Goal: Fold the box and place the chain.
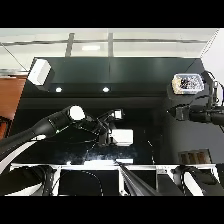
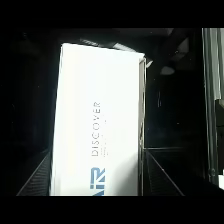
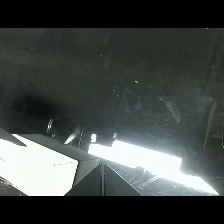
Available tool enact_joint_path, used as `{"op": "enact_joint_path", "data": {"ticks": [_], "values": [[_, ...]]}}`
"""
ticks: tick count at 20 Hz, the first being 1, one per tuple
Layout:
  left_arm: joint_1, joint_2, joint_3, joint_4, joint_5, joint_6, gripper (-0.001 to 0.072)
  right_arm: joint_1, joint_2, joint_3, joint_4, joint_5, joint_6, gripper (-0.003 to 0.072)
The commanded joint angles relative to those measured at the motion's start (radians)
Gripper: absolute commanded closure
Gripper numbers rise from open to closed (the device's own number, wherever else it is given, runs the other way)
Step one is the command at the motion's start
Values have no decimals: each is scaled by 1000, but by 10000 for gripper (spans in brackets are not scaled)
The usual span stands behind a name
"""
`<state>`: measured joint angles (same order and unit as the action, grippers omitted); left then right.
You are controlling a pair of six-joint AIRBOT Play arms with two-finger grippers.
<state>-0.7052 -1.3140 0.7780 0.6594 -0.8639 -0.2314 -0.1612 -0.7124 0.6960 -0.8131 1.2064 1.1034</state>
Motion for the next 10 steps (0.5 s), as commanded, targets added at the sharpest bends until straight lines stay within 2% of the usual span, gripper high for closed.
{"op": "enact_joint_path", "data": {"ticks": [1, 4, 10], "values": [[-7, 0, 1, 18, 27, 3, -1, 1, 1, 0, 0, 0, 0, 680], [-45, 0, 1, 29, 82, 3, -2, 1, 1, 0, 0, 0, 0, 679], [-139, -16, 1, 148, 197, -13, -2, 1, 1, 0, 0, 0, 0, 679]]}}
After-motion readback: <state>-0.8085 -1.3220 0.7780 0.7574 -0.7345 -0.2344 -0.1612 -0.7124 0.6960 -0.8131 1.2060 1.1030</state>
